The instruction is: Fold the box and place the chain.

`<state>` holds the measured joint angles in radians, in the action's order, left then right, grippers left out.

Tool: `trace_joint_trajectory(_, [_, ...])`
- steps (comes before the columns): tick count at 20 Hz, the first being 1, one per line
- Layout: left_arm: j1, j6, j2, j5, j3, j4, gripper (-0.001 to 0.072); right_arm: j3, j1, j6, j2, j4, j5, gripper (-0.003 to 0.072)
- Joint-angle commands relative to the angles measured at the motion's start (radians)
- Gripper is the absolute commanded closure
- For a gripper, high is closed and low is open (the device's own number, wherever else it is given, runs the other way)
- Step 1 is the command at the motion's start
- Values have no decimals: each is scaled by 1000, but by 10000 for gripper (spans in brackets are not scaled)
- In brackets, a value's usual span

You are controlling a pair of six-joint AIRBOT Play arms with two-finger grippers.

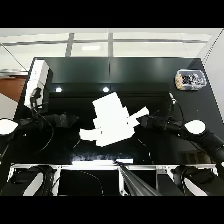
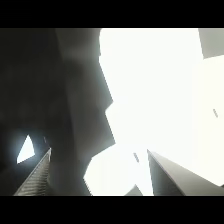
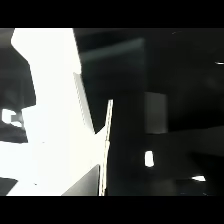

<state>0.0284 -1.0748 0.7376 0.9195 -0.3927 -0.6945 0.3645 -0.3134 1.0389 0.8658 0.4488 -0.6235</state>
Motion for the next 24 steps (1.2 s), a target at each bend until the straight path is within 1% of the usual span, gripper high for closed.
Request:
trace_joint_trajectory(1, [-3,-29,125,62,0,6,-3,-15,-52,-27,-1,43,59,646])
trace_joint_trajectory(3, [-3,-5,195,60,0,49,-3,-39,-52,-44,-1,43,59,646])
trace_joint_trajectory(7, [-17,172,334,60,0,214,-3,-69,-52,-97,-1,42,60,645])
trace_joint_trajectory(10, [-62,351,413,45,0,390,-3,-69,-52,-98,-1,34,60,646])
trace_joint_trajectory(12, [-101,400,457,21,-2,462,-3,-69,-52,-98,-1,32,59,645])
trace_joint_trajectory(15, [-157,400,530,-23,-36,465,-3,-69,-52,-97,-1,31,60,646])
trace_joint_trajectory(18, [-198,401,601,-21,-109,467,-3,-69,-52,-98,-1,31,60,646])
trace_joint_trajectory(19, [-211,401,630,-6,-138,467,-3,-69,-52,-97,-1,31,60,646])
trace_joint_trajectory(23, [-261,422,763,134,-248,456,-3,-69,-52,-98,-1,31,60,646])
trace_joint_trajectory(24, [-268,421,790,150,-267,441,-3,-69,-52,-98,-1,31,60,646])
